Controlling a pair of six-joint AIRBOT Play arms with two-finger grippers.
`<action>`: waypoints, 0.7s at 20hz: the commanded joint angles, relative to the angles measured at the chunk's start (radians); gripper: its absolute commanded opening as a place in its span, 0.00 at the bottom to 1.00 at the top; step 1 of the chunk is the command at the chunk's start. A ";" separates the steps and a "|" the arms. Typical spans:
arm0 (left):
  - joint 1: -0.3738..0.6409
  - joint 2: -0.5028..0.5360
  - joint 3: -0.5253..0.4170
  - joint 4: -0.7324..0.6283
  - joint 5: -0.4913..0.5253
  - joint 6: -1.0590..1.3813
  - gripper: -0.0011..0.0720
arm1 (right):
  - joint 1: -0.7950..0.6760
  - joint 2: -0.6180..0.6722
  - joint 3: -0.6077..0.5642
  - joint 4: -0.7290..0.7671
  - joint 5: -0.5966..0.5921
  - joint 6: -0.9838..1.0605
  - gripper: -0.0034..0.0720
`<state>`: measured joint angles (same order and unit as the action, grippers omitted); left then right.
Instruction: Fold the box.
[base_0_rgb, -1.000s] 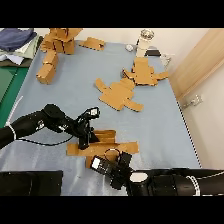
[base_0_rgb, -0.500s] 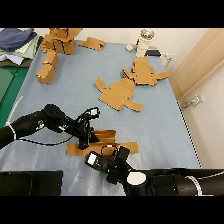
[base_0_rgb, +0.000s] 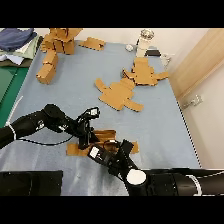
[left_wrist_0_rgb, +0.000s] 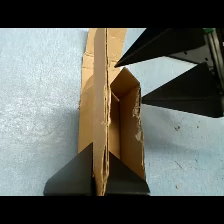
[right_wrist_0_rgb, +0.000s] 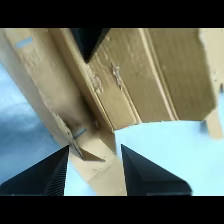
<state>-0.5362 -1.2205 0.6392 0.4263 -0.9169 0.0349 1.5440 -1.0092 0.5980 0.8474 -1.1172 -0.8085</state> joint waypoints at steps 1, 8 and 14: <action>0.000 0.000 0.000 0.000 0.000 0.000 0.03 | -0.005 -0.001 0.006 0.055 0.045 0.055 0.73; 0.000 0.000 0.000 0.000 0.000 0.000 0.03 | -0.005 0.000 0.005 0.085 0.057 0.040 0.73; 0.000 0.000 0.000 0.000 0.000 0.000 0.03 | -0.020 0.010 0.005 0.114 0.089 -0.089 1.00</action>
<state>-0.5362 -1.2209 0.6392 0.4263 -0.9173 0.0349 1.5356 -1.0054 0.6025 0.9356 -1.0496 -0.8196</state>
